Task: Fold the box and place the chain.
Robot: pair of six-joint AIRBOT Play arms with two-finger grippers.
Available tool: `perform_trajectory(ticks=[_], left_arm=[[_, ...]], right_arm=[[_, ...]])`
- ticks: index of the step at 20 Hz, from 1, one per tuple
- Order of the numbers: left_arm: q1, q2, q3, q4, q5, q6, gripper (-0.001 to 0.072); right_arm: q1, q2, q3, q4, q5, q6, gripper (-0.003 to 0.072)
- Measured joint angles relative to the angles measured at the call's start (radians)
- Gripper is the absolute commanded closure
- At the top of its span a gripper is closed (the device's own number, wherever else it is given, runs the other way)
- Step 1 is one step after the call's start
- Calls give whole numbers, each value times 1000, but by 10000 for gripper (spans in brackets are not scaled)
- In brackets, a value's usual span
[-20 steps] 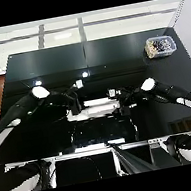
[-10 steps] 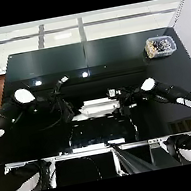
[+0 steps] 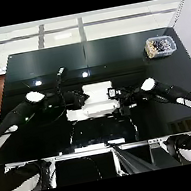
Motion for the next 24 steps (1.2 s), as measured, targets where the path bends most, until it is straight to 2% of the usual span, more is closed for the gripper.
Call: perform_trajectory(ticks=[4, 8, 14, 17, 20, 21, 22, 23, 24], left_arm=[[-9, -82, 0, 19, 35, 8, 687], [2, -81, 26, 91, 22, 10, 689], [73, 102, 63, 292, -127, -35, 689], [99, 191, 14, 357, -223, -75, 687], [110, 234, -56, 383, -287, 3, 682], [112, 241, -69, 386, -292, 40, 614], [113, 246, -80, 388, -298, 90, 428], [114, 250, -87, 391, -303, 149, 135], [114, 253, -93, 393, -299, 224, -11]], right_arm=[[0, 0, 0, 0, 0, 0, 600], [0, 0, 0, 0, 1, -1, 599], [0, 0, 0, 0, 0, 0, 599], [0, 0, 0, 0, 0, 0, 600], [0, 0, 0, 0, 0, 0, 599], [0, 0, 0, 0, 0, 0, 599], [0, 0, 0, 0, 0, 0, 600], [0, 0, 0, 0, 0, 0, 600], [0, 0, 0, 0, 0, 0, 600]])
